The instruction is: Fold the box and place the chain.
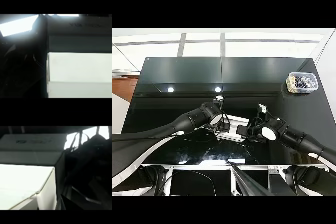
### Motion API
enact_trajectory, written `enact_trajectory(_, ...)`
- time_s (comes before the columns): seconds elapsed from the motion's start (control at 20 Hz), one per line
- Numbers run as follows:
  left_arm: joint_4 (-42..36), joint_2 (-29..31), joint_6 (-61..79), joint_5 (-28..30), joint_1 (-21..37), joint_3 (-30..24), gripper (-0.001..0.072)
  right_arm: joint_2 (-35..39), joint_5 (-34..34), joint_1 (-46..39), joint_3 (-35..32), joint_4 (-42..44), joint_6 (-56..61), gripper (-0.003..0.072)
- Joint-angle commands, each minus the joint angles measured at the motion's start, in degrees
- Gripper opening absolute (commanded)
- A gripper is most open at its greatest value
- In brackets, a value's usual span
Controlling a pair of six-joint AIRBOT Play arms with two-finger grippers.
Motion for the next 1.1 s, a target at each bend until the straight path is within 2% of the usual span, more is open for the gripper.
enact_trajectory(0.0,0.15,-0.02,0.00,-0.07,0.04,0.00,0.0032,-1.11,3.15,-1.27,2.05,0.07,3.13,0.0245)
enact_trajectory(0.3,0.09,-0.02,0.00,-0.15,0.04,0.00,0.0032,-6.97,11.26,-1.97,10.23,-4.42,3.08,0.0245)
enact_trajectory(0.9,0.04,-0.02,0.00,-0.22,0.04,0.00,0.0031,-9.66,11.41,-1.97,10.82,-2.78,-1.46,0.0241)
enact_trajectory(0.95,0.04,-0.02,0.00,-0.24,0.04,0.00,0.0031,-9.66,11.32,-1.97,10.82,-2.75,-1.90,0.0134)
enact_trajectory(1.05,0.04,-0.02,0.00,-0.22,0.04,0.00,0.0031,-9.68,10.88,-1.97,10.82,-2.71,-2.12,0.0111)
